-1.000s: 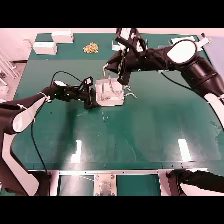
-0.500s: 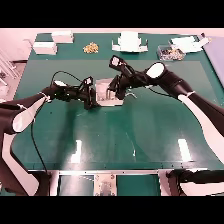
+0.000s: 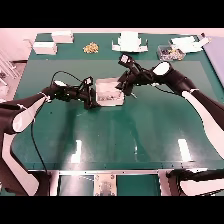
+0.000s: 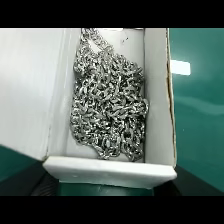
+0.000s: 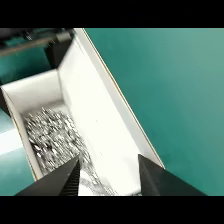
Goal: Fold the box and place the chain.
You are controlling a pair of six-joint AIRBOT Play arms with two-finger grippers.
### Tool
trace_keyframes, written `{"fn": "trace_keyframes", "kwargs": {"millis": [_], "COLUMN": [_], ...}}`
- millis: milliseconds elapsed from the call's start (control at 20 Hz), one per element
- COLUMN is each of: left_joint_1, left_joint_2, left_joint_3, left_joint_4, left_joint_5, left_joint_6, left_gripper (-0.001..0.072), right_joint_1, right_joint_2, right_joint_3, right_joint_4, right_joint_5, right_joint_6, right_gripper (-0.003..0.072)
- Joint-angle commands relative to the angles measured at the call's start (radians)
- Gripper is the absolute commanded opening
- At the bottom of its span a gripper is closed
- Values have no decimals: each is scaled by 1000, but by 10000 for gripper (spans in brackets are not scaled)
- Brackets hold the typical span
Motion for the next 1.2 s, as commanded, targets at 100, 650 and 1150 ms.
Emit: {"fn": "trace_keyframes", "kwargs": {"millis": [100, 650, 1150], "left_joint_1": [0, 0, 0], "left_joint_2": [0, 0, 0], "left_joint_3": [0, 0, 0], "left_joint_4": [0, 0, 0], "left_joint_5": [1, 0, 0], "left_joint_6": [0, 0, 0], "left_gripper": [533, 533, 533], "right_joint_1": [-119, -90, -60], "right_joint_2": [-19, -214, -259], "right_joint_3": [-59, -21, 10], "right_joint_4": [-51, 35, 51], "right_joint_5": [22, -27, -106], "right_joint_6": [-201, -578, -577], "right_gripper": [570, 616, 322]}}
